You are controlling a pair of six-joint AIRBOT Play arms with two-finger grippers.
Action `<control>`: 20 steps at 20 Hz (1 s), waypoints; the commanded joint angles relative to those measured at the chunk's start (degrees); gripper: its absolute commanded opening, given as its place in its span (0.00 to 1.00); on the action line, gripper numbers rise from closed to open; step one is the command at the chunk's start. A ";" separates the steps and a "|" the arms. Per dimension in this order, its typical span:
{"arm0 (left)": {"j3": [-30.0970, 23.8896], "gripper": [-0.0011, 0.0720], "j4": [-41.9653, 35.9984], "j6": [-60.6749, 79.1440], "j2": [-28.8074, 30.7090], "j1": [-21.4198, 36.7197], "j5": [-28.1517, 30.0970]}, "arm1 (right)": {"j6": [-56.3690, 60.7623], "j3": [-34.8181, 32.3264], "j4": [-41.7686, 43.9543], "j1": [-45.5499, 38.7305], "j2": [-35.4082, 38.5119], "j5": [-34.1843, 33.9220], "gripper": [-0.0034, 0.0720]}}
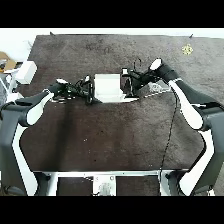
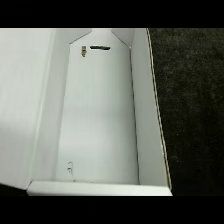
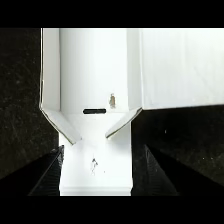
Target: Fold the box and place the chain.
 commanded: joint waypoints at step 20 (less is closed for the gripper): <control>0.00 0.39 0.00 0.00 0.04 0.04 0.02 | -0.66 -3.17 10.51 3.98 -0.74 -6.21 0.29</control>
